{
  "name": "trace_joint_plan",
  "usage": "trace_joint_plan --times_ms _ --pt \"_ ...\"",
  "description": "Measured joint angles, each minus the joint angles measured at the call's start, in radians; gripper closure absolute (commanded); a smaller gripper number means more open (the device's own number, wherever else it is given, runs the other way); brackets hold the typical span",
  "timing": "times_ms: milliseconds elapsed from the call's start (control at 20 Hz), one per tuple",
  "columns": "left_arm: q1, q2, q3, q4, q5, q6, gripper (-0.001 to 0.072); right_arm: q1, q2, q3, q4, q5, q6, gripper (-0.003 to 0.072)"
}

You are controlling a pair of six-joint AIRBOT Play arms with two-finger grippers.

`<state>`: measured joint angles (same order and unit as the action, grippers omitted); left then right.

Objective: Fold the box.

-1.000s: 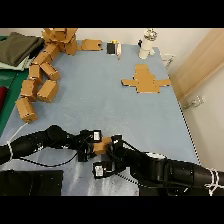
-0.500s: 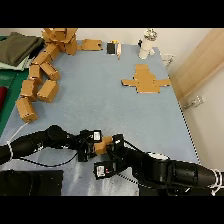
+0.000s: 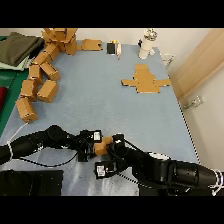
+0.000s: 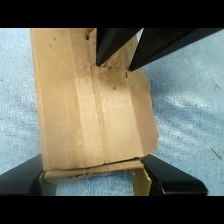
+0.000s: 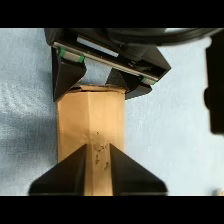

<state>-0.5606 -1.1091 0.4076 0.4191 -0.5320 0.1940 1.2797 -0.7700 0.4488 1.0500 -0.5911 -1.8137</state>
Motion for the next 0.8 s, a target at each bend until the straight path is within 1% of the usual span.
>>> trace_joint_plan --times_ms 700,800 --pt "0.0 0.0 0.0 0.0 0.001 0.0 0.0102 0.0 0.004 0.011 -0.071 0.011 0.003 0.0546" --pt "0.0 0.0 0.0 0.0 0.001 0.0 0.0102 0.0 0.004 0.012 -0.09 0.013 0.015 0.0603"
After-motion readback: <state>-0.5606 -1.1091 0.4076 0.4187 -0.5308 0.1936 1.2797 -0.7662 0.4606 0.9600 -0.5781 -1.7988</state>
